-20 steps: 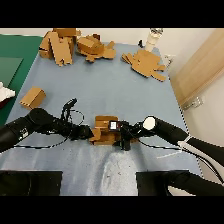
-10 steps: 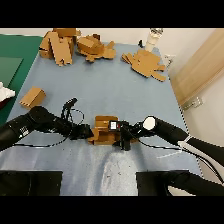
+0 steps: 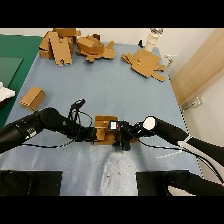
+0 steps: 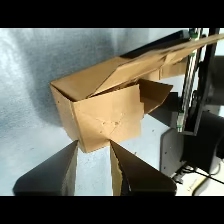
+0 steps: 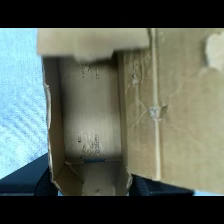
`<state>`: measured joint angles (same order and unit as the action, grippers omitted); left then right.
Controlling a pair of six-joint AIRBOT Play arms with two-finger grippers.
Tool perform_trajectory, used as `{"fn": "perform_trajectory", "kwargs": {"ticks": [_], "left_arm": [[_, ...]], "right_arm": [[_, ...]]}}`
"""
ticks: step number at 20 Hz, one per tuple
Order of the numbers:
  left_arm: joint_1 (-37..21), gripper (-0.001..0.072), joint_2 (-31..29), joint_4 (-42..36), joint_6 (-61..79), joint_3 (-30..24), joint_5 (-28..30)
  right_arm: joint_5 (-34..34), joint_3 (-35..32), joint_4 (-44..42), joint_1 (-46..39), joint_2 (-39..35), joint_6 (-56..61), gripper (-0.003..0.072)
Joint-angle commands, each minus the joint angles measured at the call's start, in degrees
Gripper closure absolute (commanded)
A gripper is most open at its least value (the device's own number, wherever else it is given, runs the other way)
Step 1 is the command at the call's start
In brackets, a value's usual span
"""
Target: Fold the box.
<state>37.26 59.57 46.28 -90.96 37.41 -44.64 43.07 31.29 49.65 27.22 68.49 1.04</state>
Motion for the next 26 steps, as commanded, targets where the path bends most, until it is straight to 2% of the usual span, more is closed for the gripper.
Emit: {"fn": "perform_trajectory", "kwargs": {"ticks": [1,5,8,17,21,26], "left_arm": [[3.4,0.0415,2.2,5.7,-8.3,3.0,0.7],[4.6,0.0415,4.4,13.5,-16.3,5.2,0.5],[4.6,0.0415,5.3,18.5,-21.1,6.2,-2.5],[9.9,0.0415,7.9,27.3,-31.7,10.7,-1.9],[12.5,0.0415,11.6,27.8,-33.3,13.3,-1.9],[16.2,0.0415,17.0,33.4,-38.9,17.5,-4.7]], "right_arm": [[0.0,0.0,0.0,0.0,0.0,0.0,0.0239],[0.7,0.0,0.0,0.0,0.0,0.0,0.0239],[1.0,0.0,0.0,0.0,0.0,0.0,0.0239],[1.1,0.0,0.0,0.0,0.0,0.0,0.0239],[1.0,0.0,0.0,0.0,0.0,0.0,0.0239],[1.0,0.0,0.0,0.0,0.0,0.0,0.0239]]}}
